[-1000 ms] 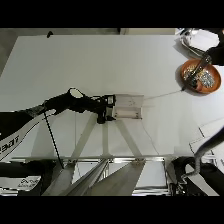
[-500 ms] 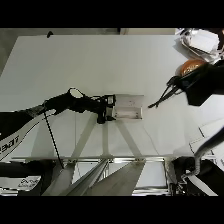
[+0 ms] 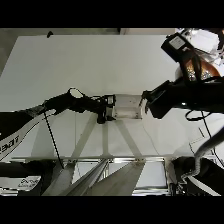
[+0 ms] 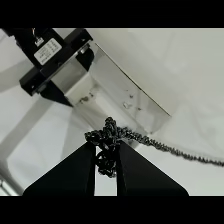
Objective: Fold the box and place the chain.
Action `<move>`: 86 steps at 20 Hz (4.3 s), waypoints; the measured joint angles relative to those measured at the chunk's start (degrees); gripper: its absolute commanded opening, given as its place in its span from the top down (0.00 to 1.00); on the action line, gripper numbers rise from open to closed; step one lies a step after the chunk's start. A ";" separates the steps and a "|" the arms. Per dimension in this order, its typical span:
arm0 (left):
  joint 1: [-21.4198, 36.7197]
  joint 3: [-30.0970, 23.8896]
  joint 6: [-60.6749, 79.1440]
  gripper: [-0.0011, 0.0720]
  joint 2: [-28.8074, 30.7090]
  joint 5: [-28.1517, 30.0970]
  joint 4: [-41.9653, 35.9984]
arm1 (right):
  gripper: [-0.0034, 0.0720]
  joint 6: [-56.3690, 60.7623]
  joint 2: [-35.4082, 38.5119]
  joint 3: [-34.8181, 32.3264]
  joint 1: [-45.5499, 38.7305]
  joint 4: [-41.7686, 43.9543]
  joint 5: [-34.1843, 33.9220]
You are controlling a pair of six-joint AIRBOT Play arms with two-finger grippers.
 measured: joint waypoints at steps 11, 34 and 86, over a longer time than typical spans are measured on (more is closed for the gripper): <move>0.00 0.00 0.02 0.61 0.00 0.00 0.00 | 0.94 1.44 -12.31 -5.25 4.85 1.92 -11.87; 0.00 0.00 0.00 0.61 0.00 0.00 0.00 | 0.58 5.07 -14.78 -4.00 -11.10 -8.83 -3.78; 0.00 0.00 0.02 0.61 0.00 0.00 0.02 | 0.94 10.05 15.67 -9.81 -6.34 -2.64 -28.11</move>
